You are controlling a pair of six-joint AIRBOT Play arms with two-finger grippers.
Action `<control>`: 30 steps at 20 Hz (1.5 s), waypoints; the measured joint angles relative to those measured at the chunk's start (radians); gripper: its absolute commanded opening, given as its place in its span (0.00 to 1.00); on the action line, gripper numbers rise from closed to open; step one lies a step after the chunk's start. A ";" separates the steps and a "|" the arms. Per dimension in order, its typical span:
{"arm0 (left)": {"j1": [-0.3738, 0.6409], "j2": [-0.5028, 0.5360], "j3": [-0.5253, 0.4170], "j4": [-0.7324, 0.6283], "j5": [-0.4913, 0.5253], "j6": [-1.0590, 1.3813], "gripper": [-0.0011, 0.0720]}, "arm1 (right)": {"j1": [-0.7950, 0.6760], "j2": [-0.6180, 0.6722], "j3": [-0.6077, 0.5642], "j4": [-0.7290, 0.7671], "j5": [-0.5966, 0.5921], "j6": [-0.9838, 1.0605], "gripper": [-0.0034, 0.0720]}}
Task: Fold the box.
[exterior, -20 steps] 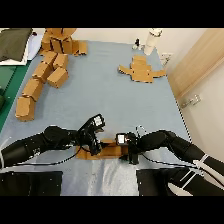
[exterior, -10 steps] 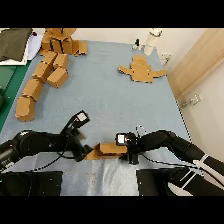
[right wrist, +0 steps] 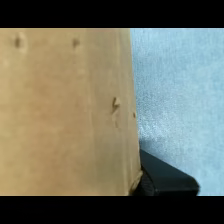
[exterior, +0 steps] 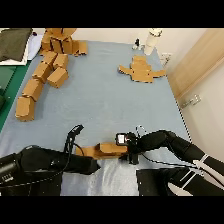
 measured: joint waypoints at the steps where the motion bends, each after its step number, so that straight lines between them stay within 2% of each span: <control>1: -0.028 -0.013 -0.004 -0.041 0.098 -0.008 0.03 | 0.000 0.000 0.000 0.000 0.000 0.000 0.83; 5: -0.069 -0.087 -0.010 -0.136 0.364 -0.029 0.03 | 0.000 0.000 0.000 0.000 0.000 0.000 0.83; 9: -0.079 -0.137 -0.003 -0.172 0.560 -0.035 0.03 | 0.000 0.000 0.000 0.000 0.000 0.000 0.84; 12: -0.080 -0.155 0.002 -0.184 0.668 -0.052 0.03 | 0.000 0.000 0.000 0.000 0.000 0.000 0.83; 15: -0.080 -0.189 0.016 -0.185 0.728 -0.071 0.03 | 0.000 0.000 0.000 0.000 0.000 0.000 0.84; 17: -0.080 -0.228 0.040 -0.183 0.731 -0.063 0.03 | 0.000 0.000 0.000 0.000 0.000 0.000 0.84; 19: -0.066 -0.281 0.074 -0.180 0.685 -0.032 0.03 | 0.000 0.000 0.000 0.000 0.000 0.000 0.84; 24: 0.022 -0.418 0.158 -0.176 0.474 0.072 0.03 | 0.000 0.000 0.000 0.000 0.000 0.000 0.83; 30: 0.154 -0.463 0.193 -0.123 0.255 0.124 0.03 | 0.000 0.000 0.000 0.000 0.000 0.000 0.83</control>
